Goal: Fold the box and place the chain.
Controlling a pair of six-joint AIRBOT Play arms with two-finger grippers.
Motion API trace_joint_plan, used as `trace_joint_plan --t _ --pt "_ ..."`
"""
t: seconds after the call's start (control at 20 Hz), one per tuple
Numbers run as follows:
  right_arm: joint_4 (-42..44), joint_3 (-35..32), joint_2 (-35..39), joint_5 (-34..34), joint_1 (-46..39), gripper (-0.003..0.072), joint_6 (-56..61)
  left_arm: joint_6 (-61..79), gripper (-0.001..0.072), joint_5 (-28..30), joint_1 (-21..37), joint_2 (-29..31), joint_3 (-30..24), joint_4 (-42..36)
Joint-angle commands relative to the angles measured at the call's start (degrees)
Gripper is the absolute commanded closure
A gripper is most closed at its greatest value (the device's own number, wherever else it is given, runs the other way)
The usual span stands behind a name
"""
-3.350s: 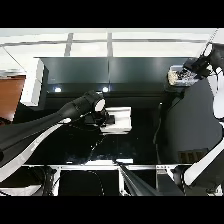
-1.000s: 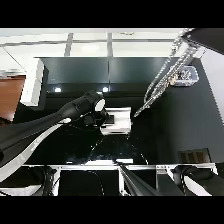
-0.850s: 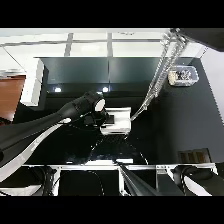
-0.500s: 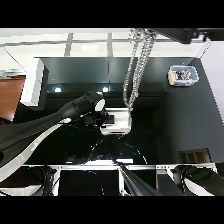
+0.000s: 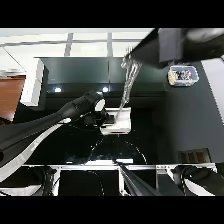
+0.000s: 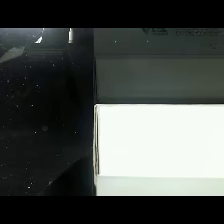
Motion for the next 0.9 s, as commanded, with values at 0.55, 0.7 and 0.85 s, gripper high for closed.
trace_joint_plan --t 0.55,0.7,0.85 --pt "-2.95 -20.79 -0.04 -1.44 3.39 0.0682 0.31 0.00 0.0683 0.02 0.04 -0.02 0.02 0.02" --pt "-3.10 -24.52 -0.04 -4.24 5.07 0.0681 0.33 0.00 0.0683 0.04 0.04 -0.02 0.02 0.02" --pt "-4.20 -26.53 0.00 -4.33 5.27 0.0680 0.33 0.00 0.0683 0.02 0.04 -0.02 0.02 0.02"
